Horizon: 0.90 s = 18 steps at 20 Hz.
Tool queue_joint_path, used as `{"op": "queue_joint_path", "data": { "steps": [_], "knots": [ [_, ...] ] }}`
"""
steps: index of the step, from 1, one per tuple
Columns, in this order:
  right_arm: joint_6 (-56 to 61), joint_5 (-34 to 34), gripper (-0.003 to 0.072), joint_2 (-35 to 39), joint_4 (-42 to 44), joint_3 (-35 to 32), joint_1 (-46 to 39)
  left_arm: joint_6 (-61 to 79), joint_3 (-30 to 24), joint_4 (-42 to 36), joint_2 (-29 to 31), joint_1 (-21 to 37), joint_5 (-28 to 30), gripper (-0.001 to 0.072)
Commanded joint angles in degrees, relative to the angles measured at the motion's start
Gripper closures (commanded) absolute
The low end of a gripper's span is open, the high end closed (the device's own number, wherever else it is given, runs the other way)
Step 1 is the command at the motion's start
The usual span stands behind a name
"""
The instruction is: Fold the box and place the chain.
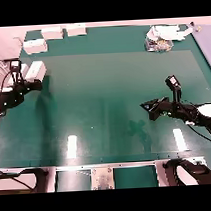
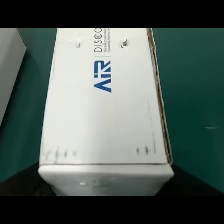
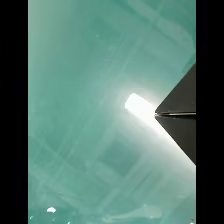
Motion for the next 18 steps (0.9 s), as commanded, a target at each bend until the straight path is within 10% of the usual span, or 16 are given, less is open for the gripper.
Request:
{"op": "queue_joint_path", "data": {
  "steps": [1, 2, 3, 8, 12, 13, 15, 16, 18],
  "knots": [
    [0.07, 0.04, 0.0504, 0.04, 0.79, -0.02, 0.0, 1.2, -0.33, 0.11, -2.08, 0.04, 4.11, 0.0548],
    [0.07, 0.04, 0.0363, 0.04, 0.79, -0.02, 0.0, 1.2, -0.33, 0.11, -2.14, 0.02, 4.96, 0.018],
    [0.04, 0.02, 0.0307, 0.04, 0.76, -0.02, -0.02, 1.18, -0.33, 0.11, -2.1, 0.02, 5.6, -0.0011],
    [0.02, -0.07, 0.0238, 0.59, 0.76, 0.04, -0.04, 1.25, -0.39, 0.72, 1.36, 0.04, 6.16, -0.0011],
    [-0.2, -2.32, 0.0239, 3.48, 0.76, 0.81, -0.04, -0.59, -1.01, 0.81, 11.93, 0.02, -5.07, -0.0011],
    [-0.17, -3.32, 0.0258, 4.55, 0.79, 0.81, -0.02, -2.19, -1.22, 0.81, 15.06, 0.02, -9.75, 0.0071],
    [-0.17, -3.56, 0.0467, 6.86, 0.76, 0.81, -0.02, -2.78, -1.29, 1.86, 19.91, 0.02, -22.77, 0.0624],
    [-0.15, -3.45, 0.0626, 8.39, 0.79, 0.81, -0.02, -2.6, -1.33, 1.75, 21.77, 0.0, -29.07, 0.0692],
    [0.39, -3.89, 0.0672, 12.2, 0.79, 0.79, -0.02, -4.9, -2.25, 1.64, 25.22, -1.62, -34.77, 0.0695]
  ]
}}
